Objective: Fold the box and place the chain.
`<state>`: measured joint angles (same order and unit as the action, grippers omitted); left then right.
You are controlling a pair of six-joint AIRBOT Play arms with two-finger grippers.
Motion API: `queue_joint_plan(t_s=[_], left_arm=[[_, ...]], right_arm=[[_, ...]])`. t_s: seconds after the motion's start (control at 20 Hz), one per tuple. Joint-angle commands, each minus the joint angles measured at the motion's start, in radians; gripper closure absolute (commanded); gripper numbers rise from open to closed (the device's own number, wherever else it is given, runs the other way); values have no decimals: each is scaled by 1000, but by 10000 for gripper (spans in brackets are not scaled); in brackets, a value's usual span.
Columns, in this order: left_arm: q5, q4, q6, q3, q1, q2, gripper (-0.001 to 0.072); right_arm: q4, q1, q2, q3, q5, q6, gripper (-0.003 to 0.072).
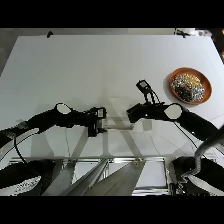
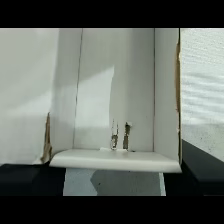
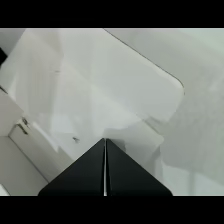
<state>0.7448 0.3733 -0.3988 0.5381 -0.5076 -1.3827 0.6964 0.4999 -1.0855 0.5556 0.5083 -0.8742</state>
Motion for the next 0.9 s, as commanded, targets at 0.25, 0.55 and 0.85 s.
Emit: queue_joint_plan(t_s=[0.25, 0.55, 0.85], left_arm=[[0, 0, -1, 0, 1, 0, 567], [-1, 0, -1, 0, 1, 0, 567], [0, 0, -1, 0, 1, 0, 567]], right_arm=[[268, -2, 116, 163, 435, 25, 674], [589, -2, 114, 144, 734, 141, 563], [534, 16, 61, 53, 461, 431, 295]])
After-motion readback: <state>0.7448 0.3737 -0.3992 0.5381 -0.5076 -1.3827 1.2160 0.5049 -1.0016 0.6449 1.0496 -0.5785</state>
